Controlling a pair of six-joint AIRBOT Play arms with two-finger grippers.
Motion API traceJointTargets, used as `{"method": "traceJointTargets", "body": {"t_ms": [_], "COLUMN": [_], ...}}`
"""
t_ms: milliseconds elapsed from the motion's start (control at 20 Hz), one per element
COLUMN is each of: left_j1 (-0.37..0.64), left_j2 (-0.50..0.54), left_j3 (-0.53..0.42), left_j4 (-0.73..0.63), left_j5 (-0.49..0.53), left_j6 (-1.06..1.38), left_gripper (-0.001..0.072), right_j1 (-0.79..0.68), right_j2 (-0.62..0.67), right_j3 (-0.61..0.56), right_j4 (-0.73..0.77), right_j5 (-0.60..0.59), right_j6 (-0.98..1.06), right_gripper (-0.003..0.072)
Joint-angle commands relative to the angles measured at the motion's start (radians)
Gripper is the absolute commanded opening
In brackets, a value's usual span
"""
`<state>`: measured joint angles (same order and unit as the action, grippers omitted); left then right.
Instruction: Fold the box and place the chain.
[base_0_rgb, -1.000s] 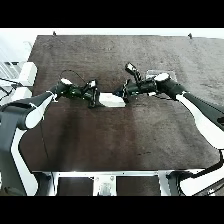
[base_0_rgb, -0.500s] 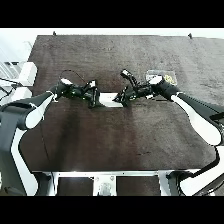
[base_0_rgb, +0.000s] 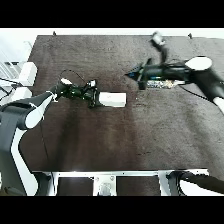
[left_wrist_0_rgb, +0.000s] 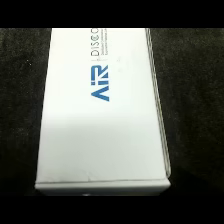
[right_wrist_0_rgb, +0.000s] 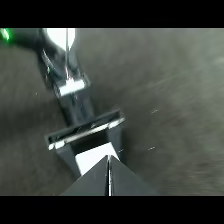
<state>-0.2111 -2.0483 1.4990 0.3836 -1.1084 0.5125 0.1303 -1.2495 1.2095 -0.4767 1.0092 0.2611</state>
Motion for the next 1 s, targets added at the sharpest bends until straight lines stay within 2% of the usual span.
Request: {"method": "traceJointTargets", "body": {"t_ms": [0, 100, 200, 500, 550, 600, 750, 950], "left_j1": [0.000, 0.000, 0.000, 0.000, 0.000, 0.002, 0.022, 0.077], "left_j2": [0.000, 0.000, 0.000, 0.000, 0.002, 0.007, 0.047, 0.184], "left_j3": [0.000, 0.000, 0.000, 0.000, 0.002, 0.001, 0.003, 0.000], "left_j4": [0.001, -0.001, -0.001, -0.003, -0.008, -0.008, -0.031, -0.032], "left_j5": [-0.003, -0.003, -0.003, -0.006, 0.000, -0.020, -0.070, -0.039], "left_j6": [0.001, 0.001, 0.001, 0.001, 0.001, -0.007, -0.090, -0.330], "left_gripper": [0.0347, 0.0347, 0.0347, 0.0345, 0.0298, 0.0027, 0.0019, 0.0014], "right_j1": [-0.080, -0.119, -0.153, -0.196, -0.196, -0.196, -0.196, -0.196], "right_j2": [0.255, 0.345, 0.389, 0.402, 0.402, 0.402, 0.402, 0.402], "right_j3": [-0.174, -0.285, -0.367, -0.565, -0.586, -0.598, -0.603, -0.603], "right_j4": [0.024, 0.024, 0.024, 0.024, 0.024, 0.024, 0.024, 0.024], "right_j5": [-0.110, -0.164, -0.164, -0.180, -0.184, -0.184, -0.193, -0.217], "right_j6": [0.020, 0.020, 0.020, 0.027, 0.027, 0.027, 0.027, 0.027], "right_gripper": [0.0004, 0.0004, 0.0005, 0.0005, 0.0005, 0.0005, 0.0005, 0.0005]}}
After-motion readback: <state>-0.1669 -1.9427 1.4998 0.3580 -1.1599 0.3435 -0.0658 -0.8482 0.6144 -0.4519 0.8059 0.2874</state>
